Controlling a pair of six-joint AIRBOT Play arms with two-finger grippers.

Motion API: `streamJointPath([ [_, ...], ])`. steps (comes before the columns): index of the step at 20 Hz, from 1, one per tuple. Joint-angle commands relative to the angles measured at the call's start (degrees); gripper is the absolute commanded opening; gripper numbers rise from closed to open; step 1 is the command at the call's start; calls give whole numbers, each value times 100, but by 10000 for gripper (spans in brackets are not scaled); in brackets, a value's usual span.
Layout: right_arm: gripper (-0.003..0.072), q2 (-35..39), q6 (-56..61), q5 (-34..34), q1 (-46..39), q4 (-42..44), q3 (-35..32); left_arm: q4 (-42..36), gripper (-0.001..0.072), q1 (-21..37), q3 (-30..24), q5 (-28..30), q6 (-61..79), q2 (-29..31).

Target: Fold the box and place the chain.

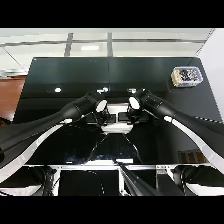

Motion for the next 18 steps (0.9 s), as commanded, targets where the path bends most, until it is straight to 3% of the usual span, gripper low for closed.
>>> streamJointPath([
  [1, 10, -9, 72, -52, 7, 61, 44, 4, 30, 0, 4, -17, 0, -2],
  [4, 19, -9, 52, -52, 7, 37, 144, 4, 29, 0, 4, -17, 0, -2],
  [5, 137, -9, 44, -52, 4, 37, 179, 4, 30, 0, 4, -17, 0, -2],
  [18, 148, -168, -199, 190, 7, -50, 197, 4, 30, 0, 4, -20, 0, -2],
])
